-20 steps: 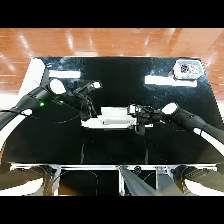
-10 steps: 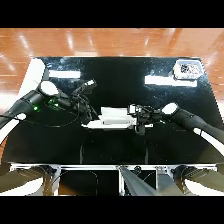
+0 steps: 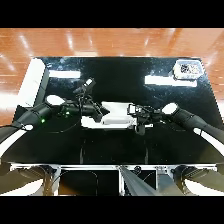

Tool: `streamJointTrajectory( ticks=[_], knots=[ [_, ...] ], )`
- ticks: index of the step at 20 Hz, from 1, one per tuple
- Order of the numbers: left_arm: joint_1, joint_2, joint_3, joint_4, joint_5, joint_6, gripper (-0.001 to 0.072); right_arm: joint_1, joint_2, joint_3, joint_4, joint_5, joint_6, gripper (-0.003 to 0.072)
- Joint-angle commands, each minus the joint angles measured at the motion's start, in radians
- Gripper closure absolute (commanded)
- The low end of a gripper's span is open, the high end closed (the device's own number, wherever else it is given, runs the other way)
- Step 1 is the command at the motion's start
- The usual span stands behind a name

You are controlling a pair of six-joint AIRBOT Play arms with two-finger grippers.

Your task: Fold the box and place the chain.

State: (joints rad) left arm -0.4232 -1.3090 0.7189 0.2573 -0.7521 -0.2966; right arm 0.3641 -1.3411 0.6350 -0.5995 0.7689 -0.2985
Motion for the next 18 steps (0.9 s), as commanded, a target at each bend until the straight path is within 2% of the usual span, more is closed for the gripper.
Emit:
streamJointTrajectory(
  ticks=[1, 3, 6, 12, 15, 18],
  knots=[
    [-0.060, -0.003, -0.017, -0.065, 0.187, 0.040, 0.0697, 0.000, 0.000, 0.000, 0.000, 0.000, 0.000, 0.0205],
    [-0.092, -0.006, -0.017, -0.064, 0.249, 0.039, 0.0697, 0.000, 0.000, 0.000, 0.000, 0.000, 0.000, 0.0206],
    [-0.129, -0.013, -0.017, -0.064, 0.286, 0.039, 0.0697, 0.000, 0.000, 0.000, 0.000, 0.000, 0.000, 0.0205],
    [-0.160, -0.046, -0.018, -0.053, 0.236, 0.026, 0.0696, 0.000, 0.000, 0.000, 0.000, 0.000, 0.000, 0.0206],
    [-0.143, -0.028, -0.013, -0.041, 0.232, 0.028, 0.0696, 0.000, 0.000, 0.000, 0.000, 0.000, 0.000, 0.0205],
    [-0.058, 0.056, -0.011, 0.053, 0.198, 0.027, 0.0696, 0.000, 0.000, 0.000, 0.000, 0.000, 0.000, 0.0205]
  ],
)
